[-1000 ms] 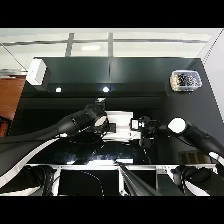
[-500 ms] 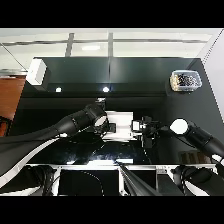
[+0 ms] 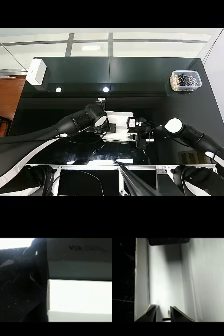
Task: Fold the box and place the chain.
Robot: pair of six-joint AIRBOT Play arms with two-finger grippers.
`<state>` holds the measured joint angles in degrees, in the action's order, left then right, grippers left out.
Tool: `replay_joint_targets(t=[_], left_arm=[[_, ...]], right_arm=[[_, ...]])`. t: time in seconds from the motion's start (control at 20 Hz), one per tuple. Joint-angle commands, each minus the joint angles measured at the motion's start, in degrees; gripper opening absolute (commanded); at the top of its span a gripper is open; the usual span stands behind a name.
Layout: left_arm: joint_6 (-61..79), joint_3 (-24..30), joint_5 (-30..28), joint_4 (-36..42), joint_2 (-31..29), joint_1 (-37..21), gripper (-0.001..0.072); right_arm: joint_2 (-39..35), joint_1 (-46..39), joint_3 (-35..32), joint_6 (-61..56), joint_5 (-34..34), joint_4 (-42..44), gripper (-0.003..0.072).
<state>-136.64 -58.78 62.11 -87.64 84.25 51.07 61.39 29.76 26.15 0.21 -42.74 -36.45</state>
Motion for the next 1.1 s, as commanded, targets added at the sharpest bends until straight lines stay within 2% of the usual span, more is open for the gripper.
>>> replay_joint_targets(t=[0.0,0.05,0.1,0.2,0.25,0.3,0.35,0.45,0.6,0.75,0.85,0.9,1.05], left_arm=[[-0.1,0.0,-0.1,0.0,0.0,-0.1,0.0028],[-0.1,0.0,-0.1,0.0,0.0,-0.1,0.0028],[-0.1,0.0,-0.1,0.0,0.0,-0.1,0.0028],[-0.1,0.0,-0.1,0.0,0.0,-0.1,0.0028],[-0.1,0.0,-0.1,0.0,0.0,-0.1,0.0028],[-0.1,0.0,-0.1,0.0,0.0,-0.1,0.0028],[-0.1,0.0,-0.1,0.0,0.0,-0.1,0.0028],[-0.1,0.0,-0.1,0.0,0.0,-0.1,0.0028],[-0.1,0.0,-0.1,0.0,0.0,-0.1,0.0028],[-0.1,0.0,-0.1,0.0,0.1,-0.1,0.0028],[-0.1,0.0,-0.1,0.0,0.1,-0.1,0.0028],[-0.1,0.0,-0.1,0.0,0.1,-0.1,0.0028],[-0.1,0.0,-0.1,0.0,0.2,-0.1,0.0028]], right_arm=[[0.8,0.7,0.0,0.0,1.8,0.6,0.0196],[0.8,0.7,0.0,0.0,2.1,0.6,0.0272],[0.8,0.7,0.0,0.0,2.3,0.6,0.0420],[0.8,0.7,0.0,0.0,2.3,0.3,0.0201],[0.8,0.7,0.0,0.0,2.8,0.4,0.0339],[0.7,0.6,0.0,-0.1,3.2,0.2,0.0285],[0.2,0.0,0.0,-1.2,3.2,-0.2,0.0070],[-2.8,-2.8,0.4,-11.5,1.0,-4.3,0.0054],[-10.0,-10.7,2.7,-33.3,-11.6,-13.8,0.0054],[-13.6,-24.1,3.2,-59.2,-21.2,-18.6,0.0054],[-13.4,-34.2,1.5,-74.9,-21.1,-20.0,0.0054],[-13.1,-37.9,0.3,-79.1,-20.0,-19.8,0.0053],[-8.6,-44.1,-2.6,-81.2,-20.9,-16.4,0.0053]])
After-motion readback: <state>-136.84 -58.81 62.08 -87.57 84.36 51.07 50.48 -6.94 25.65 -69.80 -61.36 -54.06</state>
